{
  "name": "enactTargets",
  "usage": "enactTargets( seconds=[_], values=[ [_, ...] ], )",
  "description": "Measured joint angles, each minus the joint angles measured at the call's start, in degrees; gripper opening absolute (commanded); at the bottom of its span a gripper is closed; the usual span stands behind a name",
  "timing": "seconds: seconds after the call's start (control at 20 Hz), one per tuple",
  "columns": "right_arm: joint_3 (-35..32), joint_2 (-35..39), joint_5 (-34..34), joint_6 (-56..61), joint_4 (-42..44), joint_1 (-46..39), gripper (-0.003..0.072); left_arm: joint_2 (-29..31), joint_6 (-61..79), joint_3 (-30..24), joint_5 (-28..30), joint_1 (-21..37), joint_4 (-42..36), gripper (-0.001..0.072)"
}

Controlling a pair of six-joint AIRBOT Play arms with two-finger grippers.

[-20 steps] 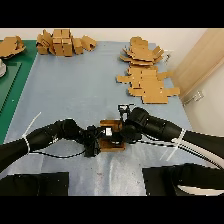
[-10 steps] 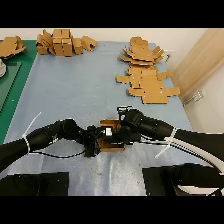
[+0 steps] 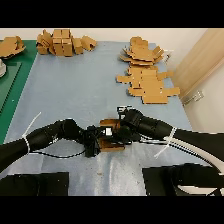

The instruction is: Fold the box.

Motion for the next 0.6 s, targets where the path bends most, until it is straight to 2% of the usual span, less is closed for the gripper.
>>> enactTargets(
  seconds=[0.05, 0.3, 0.35, 0.4, 0.6],
  values=[
    [-0.02, 0.00, 0.09, -0.31, 0.13, 0.00, 0.0237, 0.02, 0.09, 0.00, 0.00, 0.00, 0.02, 0.0531],
    [-0.02, 1.33, -0.02, -0.59, 0.24, 0.00, 0.0242, 0.02, 0.09, 0.00, 0.00, 0.00, 0.02, 0.0531],
    [-0.04, 1.77, -0.13, -0.63, 0.26, 0.00, 0.0277, 0.02, 0.07, 0.00, 0.00, 0.00, 0.02, 0.0531],
    [-0.02, 2.29, -0.15, -0.61, 0.24, 0.00, 0.0347, 0.02, 0.09, 0.00, 0.00, 0.00, 0.02, 0.0531],
    [-0.04, 4.55, -0.59, -0.63, 0.22, 0.00, 0.0359, 0.02, 0.07, 0.00, 0.00, 0.00, 0.02, 0.0531]
  ],
)
